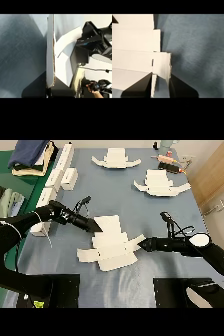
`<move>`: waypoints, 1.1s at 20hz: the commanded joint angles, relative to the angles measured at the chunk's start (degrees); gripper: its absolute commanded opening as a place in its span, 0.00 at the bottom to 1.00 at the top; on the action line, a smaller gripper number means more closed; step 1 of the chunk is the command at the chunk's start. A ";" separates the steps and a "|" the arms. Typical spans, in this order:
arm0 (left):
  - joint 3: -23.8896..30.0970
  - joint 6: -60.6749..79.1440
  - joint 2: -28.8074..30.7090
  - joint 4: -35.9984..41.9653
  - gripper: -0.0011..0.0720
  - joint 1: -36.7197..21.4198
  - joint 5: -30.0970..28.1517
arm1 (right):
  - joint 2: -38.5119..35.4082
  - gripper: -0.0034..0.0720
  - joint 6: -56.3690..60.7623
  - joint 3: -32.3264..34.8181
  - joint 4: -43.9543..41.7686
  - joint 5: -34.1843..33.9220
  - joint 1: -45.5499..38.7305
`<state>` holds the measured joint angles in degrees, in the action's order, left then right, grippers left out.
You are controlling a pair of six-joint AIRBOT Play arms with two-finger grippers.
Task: Fold the box.
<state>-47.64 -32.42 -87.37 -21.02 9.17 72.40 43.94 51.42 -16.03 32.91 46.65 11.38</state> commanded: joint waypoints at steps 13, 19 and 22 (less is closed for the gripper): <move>-3.52 36.68 12.72 2.21 0.03 13.99 -12.37 | -0.02 0.23 23.96 -23.58 19.12 2.89 -5.25; 5.60 52.96 17.07 11.13 0.02 21.55 -27.02 | 0.02 0.06 23.96 -23.58 19.17 4.13 -5.25; 10.91 59.84 21.44 12.48 0.03 23.58 -29.44 | 0.02 0.06 23.91 -23.58 19.65 3.58 -5.25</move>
